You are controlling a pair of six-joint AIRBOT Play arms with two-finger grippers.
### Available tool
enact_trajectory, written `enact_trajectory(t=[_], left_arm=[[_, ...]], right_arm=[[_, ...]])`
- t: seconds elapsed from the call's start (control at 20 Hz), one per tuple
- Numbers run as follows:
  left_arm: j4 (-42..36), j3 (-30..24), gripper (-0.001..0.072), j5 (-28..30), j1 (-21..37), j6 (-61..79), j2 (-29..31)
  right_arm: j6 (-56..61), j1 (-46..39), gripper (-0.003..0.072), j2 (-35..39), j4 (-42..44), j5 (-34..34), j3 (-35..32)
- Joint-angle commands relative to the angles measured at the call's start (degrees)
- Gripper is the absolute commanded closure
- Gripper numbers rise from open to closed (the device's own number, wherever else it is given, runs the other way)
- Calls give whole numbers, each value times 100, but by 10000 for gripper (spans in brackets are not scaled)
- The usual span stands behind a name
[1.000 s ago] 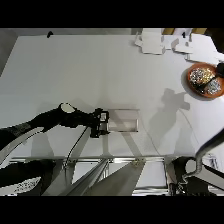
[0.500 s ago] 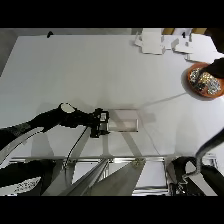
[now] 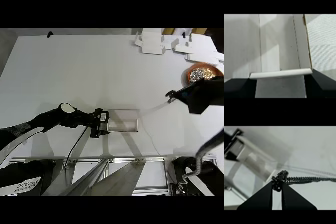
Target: Fold the box and place the chain.
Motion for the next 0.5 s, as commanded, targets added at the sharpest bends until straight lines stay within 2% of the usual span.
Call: enact_trajectory(t=[0.0,0.2,0.35,0.45], left_arm=[[0,0,502,0,4,2,2],[0,0,502,2,4,2,4],[0,0,502,0,4,2,4],[0,0,502,0,4,2,4]], right_arm=[[118,815,671,262,76,-55,-326],[98,1639,671,372,385,-1019,-1316],[-61,2277,671,343,345,-2092,-2076],[-48,2529,671,238,166,-2470,-2387]])
